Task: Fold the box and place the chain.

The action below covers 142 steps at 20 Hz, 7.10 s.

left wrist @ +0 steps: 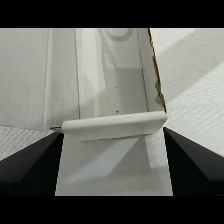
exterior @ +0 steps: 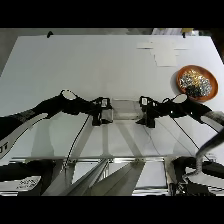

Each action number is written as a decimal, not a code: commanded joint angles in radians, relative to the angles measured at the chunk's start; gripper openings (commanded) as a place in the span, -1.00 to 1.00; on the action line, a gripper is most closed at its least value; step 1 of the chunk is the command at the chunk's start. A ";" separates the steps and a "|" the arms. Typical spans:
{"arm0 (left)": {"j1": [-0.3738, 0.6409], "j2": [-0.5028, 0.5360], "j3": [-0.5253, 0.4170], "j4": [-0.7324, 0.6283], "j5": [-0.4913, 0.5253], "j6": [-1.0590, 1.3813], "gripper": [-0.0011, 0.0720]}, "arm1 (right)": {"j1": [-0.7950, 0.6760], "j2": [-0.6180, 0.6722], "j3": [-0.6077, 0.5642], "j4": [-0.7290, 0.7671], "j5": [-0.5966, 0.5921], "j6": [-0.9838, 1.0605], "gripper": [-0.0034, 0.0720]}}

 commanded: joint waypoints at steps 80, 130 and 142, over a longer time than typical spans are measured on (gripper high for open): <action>-0.052 -0.049 0.000 -0.076 0.030 0.009 -0.28 | 0.066 0.230 -0.002 0.061 -0.348 0.707 -0.86; -0.052 -0.049 0.000 -0.076 0.030 0.009 -0.28 | 0.029 0.254 -0.034 -0.171 0.021 0.101 -0.60; -0.052 -0.049 0.000 -0.076 0.030 0.009 -0.28 | 0.029 0.170 -0.034 -0.041 0.009 0.092 0.18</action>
